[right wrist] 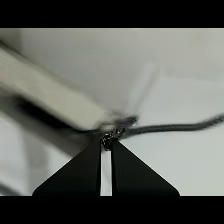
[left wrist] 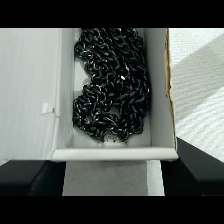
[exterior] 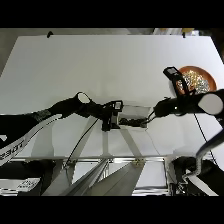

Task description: Fold the box and place the chain.

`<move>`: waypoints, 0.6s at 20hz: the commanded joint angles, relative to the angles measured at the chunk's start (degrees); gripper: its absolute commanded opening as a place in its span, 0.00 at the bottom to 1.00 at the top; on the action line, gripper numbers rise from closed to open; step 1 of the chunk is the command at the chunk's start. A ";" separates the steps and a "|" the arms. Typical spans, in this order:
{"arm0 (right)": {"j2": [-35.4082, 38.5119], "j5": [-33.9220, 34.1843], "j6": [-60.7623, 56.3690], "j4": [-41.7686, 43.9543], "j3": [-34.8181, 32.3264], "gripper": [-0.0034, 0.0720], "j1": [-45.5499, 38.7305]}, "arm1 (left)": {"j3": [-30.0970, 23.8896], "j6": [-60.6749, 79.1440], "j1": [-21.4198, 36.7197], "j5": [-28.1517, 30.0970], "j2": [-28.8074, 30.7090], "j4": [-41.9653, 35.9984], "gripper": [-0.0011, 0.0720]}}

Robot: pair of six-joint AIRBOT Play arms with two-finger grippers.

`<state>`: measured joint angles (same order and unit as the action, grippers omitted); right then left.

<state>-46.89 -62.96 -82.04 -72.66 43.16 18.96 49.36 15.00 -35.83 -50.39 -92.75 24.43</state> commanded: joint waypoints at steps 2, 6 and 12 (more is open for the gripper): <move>5.88 1.14 0.04 12.98 0.02 0.07 8.24 | 0.07 0.00 0.02 -0.04 0.04 0.02 0.39; 5.88 10.03 -0.04 15.15 0.02 0.07 15.82 | 0.04 0.00 0.02 0.00 0.04 0.00 0.39; 4.81 14.40 -1.14 14.21 -0.48 0.07 19.23 | 0.07 0.00 0.02 -0.04 0.04 0.00 0.39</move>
